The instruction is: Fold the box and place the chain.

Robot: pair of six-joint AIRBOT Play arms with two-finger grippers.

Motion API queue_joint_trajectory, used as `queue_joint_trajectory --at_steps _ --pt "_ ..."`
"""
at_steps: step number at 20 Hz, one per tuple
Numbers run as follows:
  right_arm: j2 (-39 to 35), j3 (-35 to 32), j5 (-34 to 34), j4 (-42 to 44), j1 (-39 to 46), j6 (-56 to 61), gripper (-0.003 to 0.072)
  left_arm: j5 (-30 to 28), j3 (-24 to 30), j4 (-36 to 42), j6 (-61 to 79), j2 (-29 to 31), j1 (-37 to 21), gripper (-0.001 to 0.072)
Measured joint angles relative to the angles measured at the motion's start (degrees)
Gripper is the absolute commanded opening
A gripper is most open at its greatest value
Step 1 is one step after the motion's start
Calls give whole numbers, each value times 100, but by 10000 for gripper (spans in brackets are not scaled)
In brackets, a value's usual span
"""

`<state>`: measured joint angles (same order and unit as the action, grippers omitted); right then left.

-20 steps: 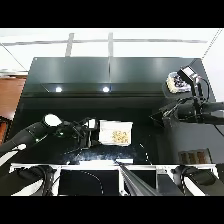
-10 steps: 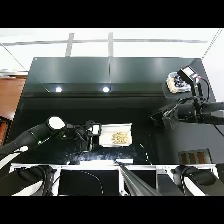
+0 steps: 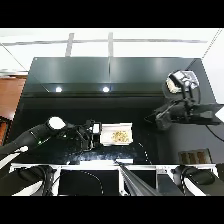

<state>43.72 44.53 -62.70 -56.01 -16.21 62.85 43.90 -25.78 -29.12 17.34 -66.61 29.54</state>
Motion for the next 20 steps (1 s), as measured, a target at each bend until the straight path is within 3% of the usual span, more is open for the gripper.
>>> queue_joint_trajectory --at_steps 4,7,20 --pt "623 -94 931 127 -494 -280 716 -24 -48 -153 4 2 0 465" --pt "1104 -109 1172 468 -730 -616 708 -28 -92 -269 9 2 0 465" --pt "1541 -120 245 579 -1272 -3560 710 -37 -118 -354 22 2 0 465"
